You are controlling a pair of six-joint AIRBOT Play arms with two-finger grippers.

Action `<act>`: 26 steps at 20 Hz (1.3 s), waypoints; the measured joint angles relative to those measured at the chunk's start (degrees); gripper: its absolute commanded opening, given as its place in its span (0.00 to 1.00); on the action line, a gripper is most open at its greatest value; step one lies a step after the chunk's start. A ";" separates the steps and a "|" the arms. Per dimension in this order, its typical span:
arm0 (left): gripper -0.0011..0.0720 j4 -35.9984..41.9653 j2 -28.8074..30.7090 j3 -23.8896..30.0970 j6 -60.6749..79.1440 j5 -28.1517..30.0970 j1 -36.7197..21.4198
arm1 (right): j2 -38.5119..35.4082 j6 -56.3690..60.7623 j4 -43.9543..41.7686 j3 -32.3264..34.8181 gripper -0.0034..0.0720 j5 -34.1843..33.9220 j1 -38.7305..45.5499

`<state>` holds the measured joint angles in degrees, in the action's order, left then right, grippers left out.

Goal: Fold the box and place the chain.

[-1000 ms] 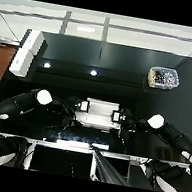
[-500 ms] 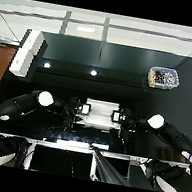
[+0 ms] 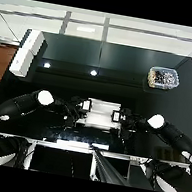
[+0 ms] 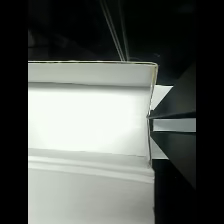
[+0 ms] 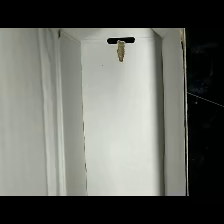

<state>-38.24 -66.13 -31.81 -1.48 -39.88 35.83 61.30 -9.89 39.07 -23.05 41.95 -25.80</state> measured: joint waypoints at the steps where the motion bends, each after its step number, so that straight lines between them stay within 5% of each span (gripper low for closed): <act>1: 0.16 0.76 -0.07 0.00 0.00 0.28 0.22 | 0.00 0.00 0.02 0.00 0.68 0.00 0.00; 17: 0.18 5.31 -3.85 0.00 -0.04 2.25 3.74 | 0.00 -0.02 0.00 0.02 0.68 0.04 0.00; 19: 0.48 5.46 -3.87 0.00 -0.04 2.25 3.76 | 0.00 -0.02 -0.04 0.02 0.68 0.07 0.00; 20: 0.53 5.53 -3.87 -0.02 -0.09 2.25 3.76 | 0.00 -0.02 -0.09 0.02 0.68 0.11 0.00; 24: 0.50 5.53 -3.87 -0.02 -0.15 2.25 3.76 | 0.00 -0.02 -0.07 0.02 0.68 0.09 0.00; 25: 0.35 5.51 -3.87 -0.02 -0.13 2.25 3.76 | 0.00 -0.02 -0.04 0.02 0.68 0.07 0.00; 26: 0.32 5.49 -3.87 0.00 -0.13 2.21 3.76 | 0.00 -0.02 0.00 0.02 0.68 0.02 0.00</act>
<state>-32.75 -70.00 -31.81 -1.61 -37.67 39.59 61.30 -9.91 39.07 -23.03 41.98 -25.80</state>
